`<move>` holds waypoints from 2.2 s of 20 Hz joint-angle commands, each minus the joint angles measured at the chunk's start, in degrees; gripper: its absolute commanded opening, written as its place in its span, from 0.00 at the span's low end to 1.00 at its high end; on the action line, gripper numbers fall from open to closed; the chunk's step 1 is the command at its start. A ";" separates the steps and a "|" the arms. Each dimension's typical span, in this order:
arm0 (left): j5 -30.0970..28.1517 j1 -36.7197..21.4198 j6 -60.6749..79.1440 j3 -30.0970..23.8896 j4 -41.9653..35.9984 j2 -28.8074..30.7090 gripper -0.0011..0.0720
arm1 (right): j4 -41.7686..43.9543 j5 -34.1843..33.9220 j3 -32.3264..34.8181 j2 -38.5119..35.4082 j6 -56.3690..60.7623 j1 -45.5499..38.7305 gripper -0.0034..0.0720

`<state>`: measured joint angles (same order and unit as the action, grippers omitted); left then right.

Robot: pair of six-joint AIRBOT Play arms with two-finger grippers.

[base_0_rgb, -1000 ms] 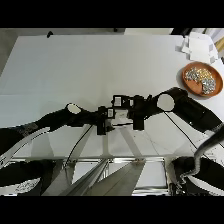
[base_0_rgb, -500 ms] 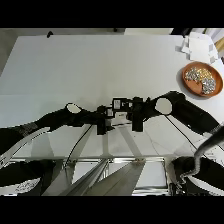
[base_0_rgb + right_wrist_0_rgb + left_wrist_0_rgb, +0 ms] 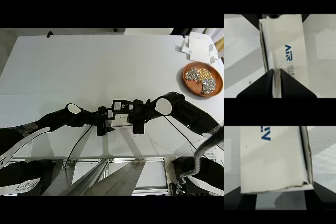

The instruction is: Fold the box and place the chain.

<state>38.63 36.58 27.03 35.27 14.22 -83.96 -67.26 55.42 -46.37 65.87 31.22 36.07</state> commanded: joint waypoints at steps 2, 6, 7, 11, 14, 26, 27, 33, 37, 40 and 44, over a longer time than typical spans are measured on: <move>-0.68 -0.04 -0.24 0.04 -0.39 0.00 0.11 | -0.13 2.58 0.04 -0.02 -0.04 0.04 0.22; -0.68 -0.04 -0.24 0.04 -0.39 0.00 0.11 | 0.28 2.58 0.04 -0.04 -0.04 0.04 0.31; -0.68 -0.04 -0.24 0.04 -0.39 0.00 0.11 | 0.28 2.60 0.04 -0.04 -0.02 0.04 0.31; -0.68 -0.04 -0.24 0.04 -0.39 0.00 0.11 | 0.28 2.34 0.04 -2.99 -0.04 0.04 0.31; -0.68 -0.04 -0.24 0.04 -0.39 0.00 0.11 | 0.50 2.12 0.04 -8.50 0.02 -0.02 0.31; -0.68 -0.04 -0.24 0.04 -0.39 0.00 0.11 | 36.35 -24.41 17.20 -14.38 -2.01 -5.25 0.07; -0.68 -0.04 -0.24 0.04 -0.42 0.00 0.11 | 36.24 -24.44 18.78 -14.36 -2.03 -5.25 0.07; -0.68 -0.04 -0.24 0.04 -0.39 0.00 0.11 | 35.63 -23.02 21.77 -14.27 -2.25 -5.25 0.07; -0.68 -0.04 -0.24 0.04 -0.39 0.00 0.11 | 35.60 -21.35 21.79 -14.14 -2.91 -5.16 0.07; -0.68 -0.04 -0.24 0.04 -0.39 0.00 0.11 | 35.10 -21.59 22.27 -13.88 -3.23 -3.96 0.07; -0.68 -0.04 -0.24 0.04 -0.39 0.00 0.11 | 34.03 -22.12 22.84 -12.81 -3.21 -3.28 0.07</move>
<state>37.95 36.60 26.76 35.27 13.80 -83.96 -32.60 33.47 -23.86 52.42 28.08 32.36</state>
